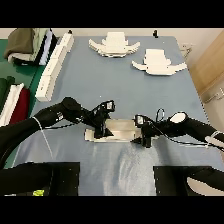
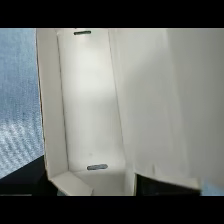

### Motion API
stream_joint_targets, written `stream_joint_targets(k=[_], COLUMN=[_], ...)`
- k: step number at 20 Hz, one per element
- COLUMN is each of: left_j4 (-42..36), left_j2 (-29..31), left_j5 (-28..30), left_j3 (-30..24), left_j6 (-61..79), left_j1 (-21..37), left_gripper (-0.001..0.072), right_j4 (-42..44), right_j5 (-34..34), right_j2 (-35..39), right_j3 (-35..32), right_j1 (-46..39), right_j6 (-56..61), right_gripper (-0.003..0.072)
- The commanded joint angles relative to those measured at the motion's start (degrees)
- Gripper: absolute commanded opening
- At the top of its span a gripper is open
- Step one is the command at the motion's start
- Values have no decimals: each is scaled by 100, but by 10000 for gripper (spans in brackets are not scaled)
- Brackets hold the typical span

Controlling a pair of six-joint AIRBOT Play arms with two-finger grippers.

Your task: Fold the box.

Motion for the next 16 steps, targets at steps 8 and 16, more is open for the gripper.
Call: stream_joint_targets(k=[8,16], left_j4=[2734,28], left_j2=[1602,1143], left_j5=[-1650,-304], left_j3=[17,149], left_j6=[-5687,-6878], left_j1=[772,-291], left_gripper=[101,16], right_j4=[0,0], right_j5=[2,2], right_j2=[-2,-2], right_j3=[0,0], right_j1=[-4,-4], right_j6=[0,-2], right_gripper=[542,542])
